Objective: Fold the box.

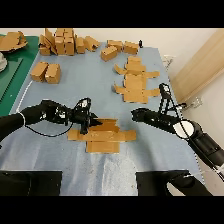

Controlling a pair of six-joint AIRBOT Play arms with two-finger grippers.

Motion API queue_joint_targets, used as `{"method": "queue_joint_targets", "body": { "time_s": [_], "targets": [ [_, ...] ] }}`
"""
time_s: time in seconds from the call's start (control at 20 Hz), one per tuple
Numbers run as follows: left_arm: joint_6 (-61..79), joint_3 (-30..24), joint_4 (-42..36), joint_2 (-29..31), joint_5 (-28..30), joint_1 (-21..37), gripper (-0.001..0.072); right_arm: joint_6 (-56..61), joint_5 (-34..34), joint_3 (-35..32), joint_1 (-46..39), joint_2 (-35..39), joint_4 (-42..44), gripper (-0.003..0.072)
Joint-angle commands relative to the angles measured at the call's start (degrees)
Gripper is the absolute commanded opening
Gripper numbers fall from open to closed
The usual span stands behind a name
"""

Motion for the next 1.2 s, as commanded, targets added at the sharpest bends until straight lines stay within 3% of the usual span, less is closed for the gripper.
{"method": "queue_joint_targets", "body": {
  "time_s": [0.0, 0.25, 0.6, 1.15],
  "targets": [
    [-0.37, 0.00, 0.24, -0.04, 0.07, 0.00, 0.0012, -0.04, 0.24, 0.04, 0.07, 0.00, 0.04, 0.0020],
    [-0.98, 0.02, 1.03, 0.09, 0.07, 0.00, 0.0013, -0.24, 0.26, 0.04, 0.07, 0.00, 0.04, 0.0019],
    [-11.08, 1.68, 12.20, 0.46, 2.67, 0.00, 0.0013, -1.14, 0.28, 0.04, 0.11, 0.00, 0.02, 0.0019],
    [-13.94, 2.23, 15.98, 0.48, 2.58, 0.00, 0.0012, -1.16, 0.31, 0.04, 0.79, 0.00, -0.42, 0.0020]
  ]
}}
